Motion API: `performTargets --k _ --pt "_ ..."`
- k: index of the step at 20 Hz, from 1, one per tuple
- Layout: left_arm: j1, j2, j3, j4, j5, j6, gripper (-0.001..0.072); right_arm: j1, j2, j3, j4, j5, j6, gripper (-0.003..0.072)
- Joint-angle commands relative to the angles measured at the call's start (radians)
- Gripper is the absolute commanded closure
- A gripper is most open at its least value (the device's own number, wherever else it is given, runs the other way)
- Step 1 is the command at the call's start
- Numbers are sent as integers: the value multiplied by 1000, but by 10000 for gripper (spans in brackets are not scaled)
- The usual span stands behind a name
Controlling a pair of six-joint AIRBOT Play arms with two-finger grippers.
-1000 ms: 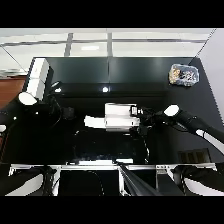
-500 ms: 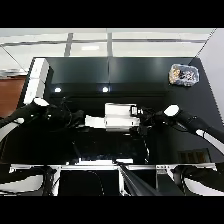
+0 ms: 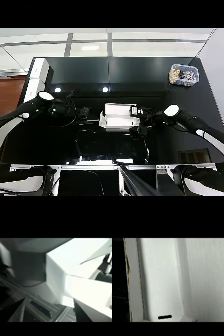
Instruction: Fold the box and place the chain.
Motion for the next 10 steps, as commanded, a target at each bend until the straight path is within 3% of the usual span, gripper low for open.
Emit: performTargets --k 1,6,10 --pt "-35 -1 38 -4 13 12 0 0 0 1 0 0 0 679" --pt "-161 -1 83 41 163 -85 0 0 0 1 0 0 0 679" --pt "-240 -1 129 219 200 -266 0 0 0 1 0 0 0 679"
